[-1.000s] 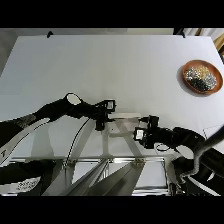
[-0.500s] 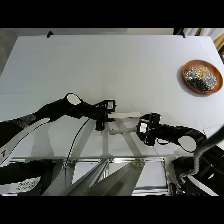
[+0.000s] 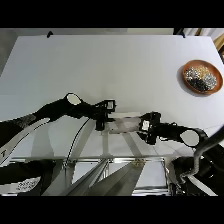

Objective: Fold the box and place the chain.

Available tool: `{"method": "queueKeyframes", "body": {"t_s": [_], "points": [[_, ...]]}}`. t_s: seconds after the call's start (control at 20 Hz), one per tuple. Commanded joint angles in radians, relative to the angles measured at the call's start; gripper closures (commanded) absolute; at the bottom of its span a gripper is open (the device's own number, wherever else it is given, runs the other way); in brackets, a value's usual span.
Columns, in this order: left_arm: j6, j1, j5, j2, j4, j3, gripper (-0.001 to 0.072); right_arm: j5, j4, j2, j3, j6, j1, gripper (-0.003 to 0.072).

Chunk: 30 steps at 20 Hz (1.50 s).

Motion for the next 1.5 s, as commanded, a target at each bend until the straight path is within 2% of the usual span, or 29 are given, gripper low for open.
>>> {"method": "queueKeyframes", "body": {"t_s": [0.0, 0.35, 0.45, 0.7, 0.85, 1.1, 1.45], "points": [[0.0, 0.0, 0.0, 0.0, 0.0, 0.0, 0.0698, 0.015, 0.007, 0.0, 0.023, -0.027, -0.006, 0.0002], [0.0, 0.0, 0.0, 0.0, 0.0, 0.0, 0.0698, 0.014, -0.01, -0.015, 0.024, -0.027, -0.006, 0.0002], [0.0, 0.0, 0.0, 0.0, 0.0, 0.0, 0.0698, 0.013, 0.053, -0.04, 0.024, -0.044, -0.006, 0.0003], [0.0, 0.0, 0.0, 0.0, 0.0, 0.0, 0.0698, 0.014, 0.197, -0.129, 0.024, -0.291, -0.007, 0.0003], [0.0, 0.0, 0.0, 0.0, 0.0, 0.0, 0.0698, 0.044, 0.22, -0.172, 0.026, -0.293, -0.06, 0.0002], [0.0, 0.0, 0.0, 0.0, 0.0, 0.0, 0.0698, 0.101, 0.179, -0.161, 0.031, -0.288, -0.108, 0.0002], [0.0, 0.0, 0.0, 0.0, 0.0, 0.0, 0.0698, 0.142, 0.115, -0.053, 0.031, -0.228, -0.108, 0.0003]]}}
